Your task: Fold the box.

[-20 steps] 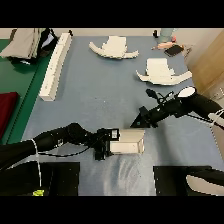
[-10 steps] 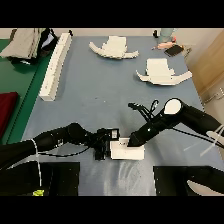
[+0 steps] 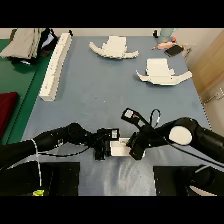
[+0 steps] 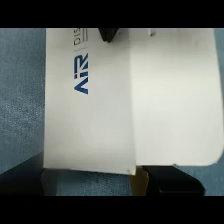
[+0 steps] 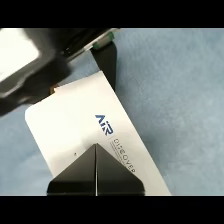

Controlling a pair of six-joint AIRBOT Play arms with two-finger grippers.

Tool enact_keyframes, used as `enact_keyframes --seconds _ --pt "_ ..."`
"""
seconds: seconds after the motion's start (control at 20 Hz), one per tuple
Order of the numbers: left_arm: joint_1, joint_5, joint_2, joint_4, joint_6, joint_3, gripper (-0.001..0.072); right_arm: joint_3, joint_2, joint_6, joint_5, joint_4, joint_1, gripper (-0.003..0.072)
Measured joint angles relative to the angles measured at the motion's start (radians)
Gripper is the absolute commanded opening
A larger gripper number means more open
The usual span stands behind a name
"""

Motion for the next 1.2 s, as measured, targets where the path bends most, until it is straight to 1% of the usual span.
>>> enact_keyframes --seconds 0.15,0.2,0.25,0.3,0.4,0.45,0.5,0.55,0.6,0.9,1.2 --pt "0.0 0.0 0.0 0.0 0.0 0.0 0.0471 -0.077 0.07 0.023 -0.105 -0.15 0.1 0.0002" --pt "0.0 0.0 0.0 0.0 0.0 0.0 0.0471 -0.097 0.087 0.031 -0.128 -0.202 0.127 0.0114" --pt "0.0 0.0 0.0 0.0 0.0 0.0 0.0471 -0.111 0.099 0.036 -0.145 -0.249 0.148 0.0299" --pt "0.0 0.0 0.0 0.0 0.0 0.0 0.0471 -0.121 0.107 0.04 -0.156 -0.284 0.161 0.0401" --pt "0.0 0.0 0.0 0.0 0.001 0.0 0.0471 -0.133 0.119 0.034 -0.173 -0.33 0.181 0.0471" --pt "0.0 0.0 0.0 0.0 0.0 0.0 0.0471 -0.137 0.124 0.021 -0.177 -0.344 0.187 0.0489" --pt "0.0 0.0 0.0 0.0 0.0 0.0 0.0471 -0.139 0.13 0.004 -0.181 -0.351 0.192 0.0489" --pt "0.0 0.0 0.0 0.0 0.0 0.0 0.0471 -0.141 0.136 -0.013 -0.184 -0.352 0.196 0.0524" --pt "0.0 0.0 0.0 -0.002 0.0 0.0 0.0471 -0.143 0.142 -0.031 -0.183 -0.349 0.198 0.0596" --pt "0.0 0.0 0.0 -0.003 0.0 0.0 0.0471 -0.147 0.156 -0.127 -0.167 -0.325 0.204 0.0596" --pt "0.0 0.0 0.0 -0.003 0.0 0.0 0.0471 -0.148 0.119 -0.158 -0.175 -0.394 0.206 0.0594"
